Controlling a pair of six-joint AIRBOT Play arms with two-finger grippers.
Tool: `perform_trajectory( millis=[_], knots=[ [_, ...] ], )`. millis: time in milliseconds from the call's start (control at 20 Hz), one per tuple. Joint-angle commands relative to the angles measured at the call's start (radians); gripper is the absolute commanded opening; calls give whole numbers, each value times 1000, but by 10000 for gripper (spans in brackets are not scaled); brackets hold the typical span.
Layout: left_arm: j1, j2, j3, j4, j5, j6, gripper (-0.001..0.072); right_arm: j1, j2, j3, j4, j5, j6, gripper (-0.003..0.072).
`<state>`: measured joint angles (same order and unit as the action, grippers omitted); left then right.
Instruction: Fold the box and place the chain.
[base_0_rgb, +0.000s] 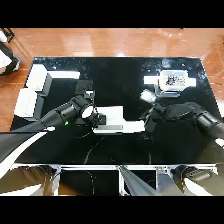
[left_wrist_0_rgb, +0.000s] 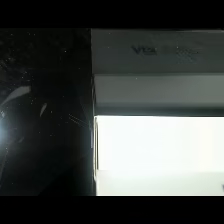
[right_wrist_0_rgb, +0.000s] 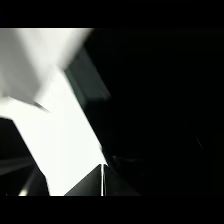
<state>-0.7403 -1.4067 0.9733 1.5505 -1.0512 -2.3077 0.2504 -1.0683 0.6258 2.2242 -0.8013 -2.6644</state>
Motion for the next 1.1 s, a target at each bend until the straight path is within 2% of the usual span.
perform_trajectory(
  millis=[0, 100, 250, 350, 550, 700, 850, 1050],
  knots=[
    [0, 0, 0, 0, -3, 0, 22, -182, 16, 0, 45, -103, 95, 18],
    [0, 0, 0, 0, -5, 0, 22, -245, 16, 0, 42, -133, 162, 18],
    [0, 0, 0, 0, -4, 0, 22, -290, 15, -1, 0, -123, 592, 18],
    [0, 0, 0, 0, -4, 0, 22, -291, 0, -15, 14, -151, 779, 18],
    [0, -1, 0, 1, 0, 0, 22, -280, -111, -31, 108, -226, 832, 18],
    [0, -1, 0, 1, 0, 1, 22, -262, -173, -31, 117, -179, 855, 18],
    [0, -1, 0, 1, 5, 1, 22, -226, -230, -31, 139, -184, 861, 18],
    [0, -1, 0, 0, 24, 0, 22, -117, -280, -26, 269, -163, 834, 19]
  ],
)
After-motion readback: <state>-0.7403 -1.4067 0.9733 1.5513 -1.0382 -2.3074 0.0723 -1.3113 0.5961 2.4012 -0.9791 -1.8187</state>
